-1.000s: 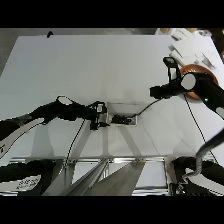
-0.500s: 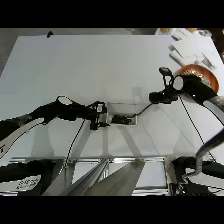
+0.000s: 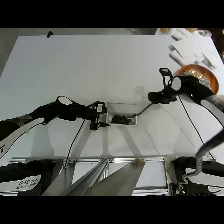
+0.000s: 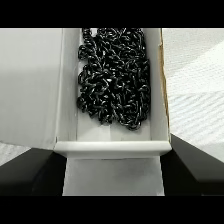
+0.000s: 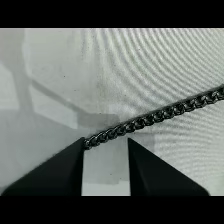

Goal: Fold the box and place the chain.

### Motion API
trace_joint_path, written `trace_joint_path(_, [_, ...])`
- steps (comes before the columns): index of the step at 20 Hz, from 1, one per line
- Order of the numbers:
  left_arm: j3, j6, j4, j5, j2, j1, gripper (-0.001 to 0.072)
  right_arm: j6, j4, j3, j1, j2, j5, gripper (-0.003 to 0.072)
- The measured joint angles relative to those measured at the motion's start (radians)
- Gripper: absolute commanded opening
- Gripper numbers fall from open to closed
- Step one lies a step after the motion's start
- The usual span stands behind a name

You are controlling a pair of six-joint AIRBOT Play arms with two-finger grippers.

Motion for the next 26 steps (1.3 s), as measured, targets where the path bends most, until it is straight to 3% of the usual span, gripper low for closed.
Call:
trace_joint_path(2, [0.0, 0.0, 0.0, 0.0, 0.0, 0.0, 0.007, 0.004, -0.001, 0.0, 0.0, -0.008, 0.007, 0.0017])
trace_joint_path(8, [0.0, 0.0, 0.0, 0.0, 0.0, 0.0, 0.007, -0.053, 0.0, 0.0, 0.003, 0.014, 0.076, 0.0016])
trace_joint_path(15, [0.0, 0.0, 0.0, 0.0, 0.0, 0.0, 0.007, -0.111, 0.014, 0.0, 0.082, 0.23, 0.187, 0.0017])
trace_joint_path(21, [0.0, 0.0, 0.0, 0.0, 0.0, 0.0, 0.007, -0.12, 0.149, 0.0, 0.211, 0.429, 0.215, 0.0017])
trace_joint_path(26, [0.0, 0.0, 0.0, 0.0, 0.0, 0.0, 0.007, -0.121, 0.27, 0.0, 0.332, 0.507, 0.172, 0.0017])
